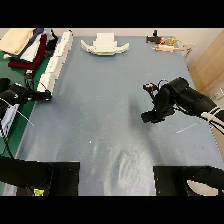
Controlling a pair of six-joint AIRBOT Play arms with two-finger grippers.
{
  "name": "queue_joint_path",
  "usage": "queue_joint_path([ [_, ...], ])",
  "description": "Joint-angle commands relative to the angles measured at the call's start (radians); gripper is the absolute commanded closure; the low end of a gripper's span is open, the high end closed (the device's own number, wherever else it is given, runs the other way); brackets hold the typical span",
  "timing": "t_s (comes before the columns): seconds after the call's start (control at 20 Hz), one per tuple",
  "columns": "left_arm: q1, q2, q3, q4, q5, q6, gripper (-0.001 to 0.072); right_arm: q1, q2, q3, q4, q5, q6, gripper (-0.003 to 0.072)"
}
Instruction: Fold the box.
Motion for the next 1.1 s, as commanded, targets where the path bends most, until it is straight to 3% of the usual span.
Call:
queue_joint_path([
  [0.0,0.000,0.000,0.001,-0.001,-0.009,-0.002,0.0009,0.000,0.000,0.001,0.000,0.000,0.000,0.0680],
  [0.25,0.002,0.000,0.001,0.000,-0.019,-0.002,0.0008,0.000,0.000,0.001,0.000,0.000,0.000,0.0680],
  [0.55,0.003,0.032,0.002,0.040,-0.159,-0.001,0.0008,0.000,0.000,0.001,0.000,0.000,0.000,0.0680],
  [0.85,0.002,0.164,0.002,0.208,-0.270,-0.076,0.0008,0.000,0.000,0.001,0.000,0.000,0.000,0.0680],
  [1.05,0.002,0.294,0.002,0.300,-0.416,-0.137,0.0008,0.000,0.000,0.001,0.000,0.000,0.000,0.0680],
])
